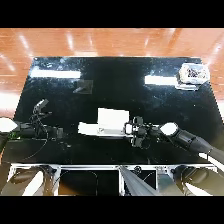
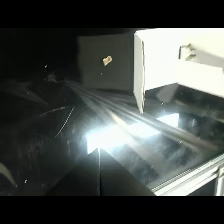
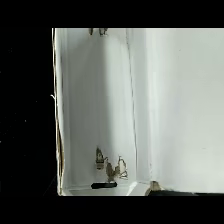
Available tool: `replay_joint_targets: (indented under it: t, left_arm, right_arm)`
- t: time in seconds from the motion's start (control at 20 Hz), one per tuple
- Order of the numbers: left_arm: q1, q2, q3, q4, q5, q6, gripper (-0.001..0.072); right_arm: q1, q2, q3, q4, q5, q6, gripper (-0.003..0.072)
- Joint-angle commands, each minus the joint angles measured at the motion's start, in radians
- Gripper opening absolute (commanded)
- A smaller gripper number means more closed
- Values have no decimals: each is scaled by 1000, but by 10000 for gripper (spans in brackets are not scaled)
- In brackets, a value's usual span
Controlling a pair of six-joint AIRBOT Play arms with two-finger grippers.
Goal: Fold the box and place the chain.
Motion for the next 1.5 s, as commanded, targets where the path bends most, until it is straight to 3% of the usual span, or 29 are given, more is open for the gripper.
replay_joint_targets:
  t: [0.0,0.3,0.5,0.75,1.05,1.45]
  left_arm:
    - [1,-54,-1,-29,64,-3,19]
    - [1,-77,-2,-15,155,-18,19]
    - [-8,-164,-2,-56,182,-80,18]
    - [-104,-270,-2,-84,202,51,19]
    - [-174,-282,-3,-200,271,18,20]
    - [-257,-333,-2,-206,320,7,25]
  right_arm:
    - [0,0,1,0,1,0,571]
    - [0,0,1,3,1,-1,572]
    - [0,0,1,3,0,-1,571]
    - [0,0,1,3,0,-1,571]
    - [0,0,1,3,0,-1,571]
    - [0,0,1,3,0,-1,571]
